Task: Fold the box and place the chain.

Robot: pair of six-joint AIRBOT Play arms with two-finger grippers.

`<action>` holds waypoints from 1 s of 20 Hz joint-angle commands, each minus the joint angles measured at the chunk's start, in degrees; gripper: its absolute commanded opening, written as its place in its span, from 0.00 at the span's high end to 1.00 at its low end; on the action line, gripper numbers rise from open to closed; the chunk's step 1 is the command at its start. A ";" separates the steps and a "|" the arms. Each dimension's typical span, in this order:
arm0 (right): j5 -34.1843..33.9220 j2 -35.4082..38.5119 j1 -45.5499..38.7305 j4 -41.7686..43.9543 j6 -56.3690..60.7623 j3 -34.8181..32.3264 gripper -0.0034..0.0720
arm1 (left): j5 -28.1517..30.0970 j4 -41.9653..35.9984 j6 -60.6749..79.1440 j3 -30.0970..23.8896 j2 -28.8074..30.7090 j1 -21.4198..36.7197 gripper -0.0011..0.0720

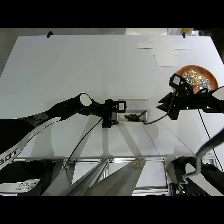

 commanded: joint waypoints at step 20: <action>-0.15 -18.18 4.83 5.46 -24.83 0.04 0.92 | 0.02 0.02 0.02 0.00 0.04 0.04 0.90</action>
